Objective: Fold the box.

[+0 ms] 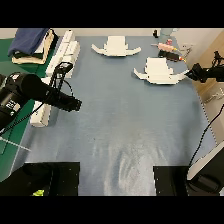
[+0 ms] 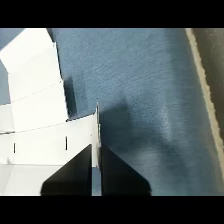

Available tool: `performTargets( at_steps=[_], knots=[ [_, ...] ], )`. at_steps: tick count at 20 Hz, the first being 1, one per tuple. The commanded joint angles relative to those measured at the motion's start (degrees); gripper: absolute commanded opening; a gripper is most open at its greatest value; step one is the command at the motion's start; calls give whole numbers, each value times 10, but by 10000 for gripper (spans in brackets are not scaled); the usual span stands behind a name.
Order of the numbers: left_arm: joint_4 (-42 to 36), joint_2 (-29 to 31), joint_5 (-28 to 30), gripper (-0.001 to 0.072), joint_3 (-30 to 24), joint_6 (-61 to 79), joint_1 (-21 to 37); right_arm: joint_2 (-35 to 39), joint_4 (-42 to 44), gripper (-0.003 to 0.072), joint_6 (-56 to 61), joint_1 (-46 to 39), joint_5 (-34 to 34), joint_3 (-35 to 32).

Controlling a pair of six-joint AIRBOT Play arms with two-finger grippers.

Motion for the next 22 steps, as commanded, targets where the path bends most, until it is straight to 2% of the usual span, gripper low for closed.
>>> performTargets(
  at_steps=[1,5,7,10,13,16,19,22],
  knots=[
    [0,0,0,15,0,0,0,2,24,2,-7,8,52,7],
    [0,0,0,15,0,0,0,37,59,-2,7,14,128,-1],
    [0,0,0,15,0,0,0,80,59,-3,25,27,131,-55],
    [0,0,0,15,0,0,0,194,43,-2,12,55,81,-207],
    [0,0,0,15,0,0,0,345,27,-3,11,82,5,-413],
    [0,0,0,15,0,0,0,500,27,-2,24,107,-35,-607],
    [0,0,0,15,0,0,0,635,18,-2,61,144,-49,-754],
    [0,0,0,15,0,0,0,746,-17,-2,131,188,-70,-855]
  ],
)
